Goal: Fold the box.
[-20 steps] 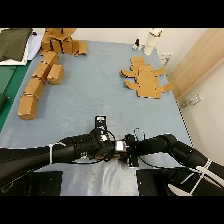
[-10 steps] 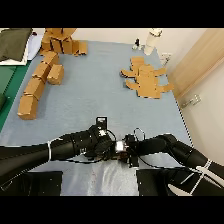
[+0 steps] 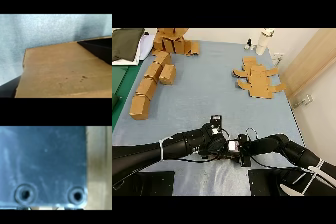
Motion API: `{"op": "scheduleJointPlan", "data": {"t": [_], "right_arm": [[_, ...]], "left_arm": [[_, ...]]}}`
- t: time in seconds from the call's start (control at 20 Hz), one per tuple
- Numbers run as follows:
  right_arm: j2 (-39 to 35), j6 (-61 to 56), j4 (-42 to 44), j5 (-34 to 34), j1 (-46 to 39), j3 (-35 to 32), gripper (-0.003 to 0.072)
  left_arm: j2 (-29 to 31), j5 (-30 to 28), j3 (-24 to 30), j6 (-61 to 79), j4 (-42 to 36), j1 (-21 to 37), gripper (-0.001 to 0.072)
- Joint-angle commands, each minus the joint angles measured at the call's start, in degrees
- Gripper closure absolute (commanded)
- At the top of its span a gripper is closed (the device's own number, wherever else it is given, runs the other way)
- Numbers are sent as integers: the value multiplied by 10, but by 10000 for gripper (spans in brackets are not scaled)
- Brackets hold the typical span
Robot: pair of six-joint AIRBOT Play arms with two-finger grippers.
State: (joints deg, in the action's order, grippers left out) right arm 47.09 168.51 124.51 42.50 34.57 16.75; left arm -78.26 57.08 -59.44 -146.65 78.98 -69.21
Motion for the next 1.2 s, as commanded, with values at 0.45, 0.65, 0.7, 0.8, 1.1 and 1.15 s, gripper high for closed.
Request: {"op": "scheduleJointPlan", "data": {"t": [0.45,0.65,0.7,0.8,1.1,1.15], "right_arm": [[0,0,2,0,1,0,221],[0,0,2,0,1,0,221],[0,0,2,0,1,0,221],[0,0,2,0,1,0,220],[0,0,2,0,1,0,221],[0,0,2,0,1,0,221]], "left_arm": [[0,4,-1,4,3,18,19],[0,6,-1,7,12,18,20],[0,6,-1,7,16,18,35],[0,9,-1,8,21,18,186],[-3,21,5,7,25,18,188],[-8,22,5,7,26,18,189]]}}
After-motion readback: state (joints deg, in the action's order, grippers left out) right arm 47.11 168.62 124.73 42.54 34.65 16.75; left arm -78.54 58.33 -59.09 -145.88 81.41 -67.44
